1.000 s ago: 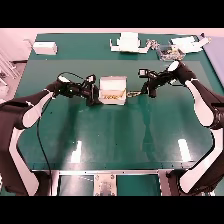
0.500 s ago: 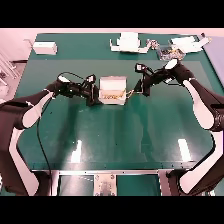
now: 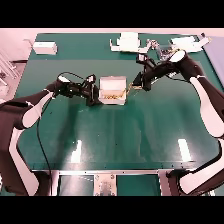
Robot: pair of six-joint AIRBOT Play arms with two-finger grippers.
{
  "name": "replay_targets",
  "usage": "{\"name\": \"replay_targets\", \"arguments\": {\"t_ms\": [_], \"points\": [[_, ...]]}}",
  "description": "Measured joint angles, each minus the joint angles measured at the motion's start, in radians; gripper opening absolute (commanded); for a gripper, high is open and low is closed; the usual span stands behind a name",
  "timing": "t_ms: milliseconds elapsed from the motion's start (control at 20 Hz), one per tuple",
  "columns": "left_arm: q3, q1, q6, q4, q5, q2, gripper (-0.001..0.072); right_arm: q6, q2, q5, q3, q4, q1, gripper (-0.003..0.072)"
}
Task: Fold the box and place the chain.
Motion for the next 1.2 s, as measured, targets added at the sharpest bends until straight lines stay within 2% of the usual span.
{"name": "replay_targets", "arguments": {"t_ms": [250,550,900,1200], "points": [[0.0,0.0,0.0,0.0,0.0,0.0,0.0338,0.05,0.141,0.003,0.0,0.003,0.054,0.0007],[0.0,0.0,0.0,0.0,0.0,0.0,0.0338,0.076,0.301,-0.17,0.009,0.004,0.156,0.0006],[0.0,0.0,0.0,0.0,0.0,0.0,0.0338,0.087,0.349,-0.329,0.077,0.004,0.255,0.0005],[0.0,0.0,0.0,0.0,0.0,0.0,0.0338,0.187,0.354,-0.367,0.075,-0.027,0.281,0.0005]]}}
